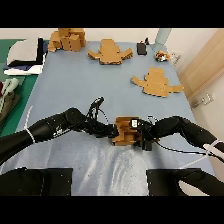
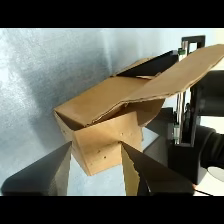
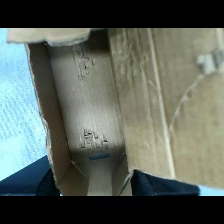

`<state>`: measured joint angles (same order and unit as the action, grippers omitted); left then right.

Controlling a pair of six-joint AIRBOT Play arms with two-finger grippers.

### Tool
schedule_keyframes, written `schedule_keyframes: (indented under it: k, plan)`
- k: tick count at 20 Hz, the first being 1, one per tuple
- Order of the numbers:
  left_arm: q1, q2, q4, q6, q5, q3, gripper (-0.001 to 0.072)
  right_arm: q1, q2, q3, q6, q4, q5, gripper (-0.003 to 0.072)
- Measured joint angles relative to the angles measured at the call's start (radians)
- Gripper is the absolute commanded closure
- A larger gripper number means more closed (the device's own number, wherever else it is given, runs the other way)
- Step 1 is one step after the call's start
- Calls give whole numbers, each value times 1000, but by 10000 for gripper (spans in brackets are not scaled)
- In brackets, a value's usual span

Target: Fold the box.

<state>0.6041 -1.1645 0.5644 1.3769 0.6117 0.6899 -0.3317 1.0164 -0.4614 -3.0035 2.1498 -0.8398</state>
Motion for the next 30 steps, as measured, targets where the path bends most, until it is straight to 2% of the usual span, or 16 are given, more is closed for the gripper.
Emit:
schedule_keyframes:
  k: [6, 10, 15, 21, 25, 30]
  plan:
    - [27, -4, 27, 48, -11, 19, 213, 0, 0, 0, 0, 0, 0, 128]
    - [78, -39, 186, 221, -10, 77, 213, 0, 0, 0, 0, 0, 0, 128]
    - [129, -101, 423, 458, 62, 182, 213, 0, 0, 0, 0, 0, 0, 128]
    - [197, -187, 611, 643, 160, 303, 213, 0, 0, 0, 0, 0, 0, 128]
    - [222, -219, 703, 735, 227, 345, 213, 0, 0, 0, 0, 0, 0, 128]
    - [230, -258, 745, 782, 257, 391, 214, 0, 0, 0, 0, 0, 0, 128]
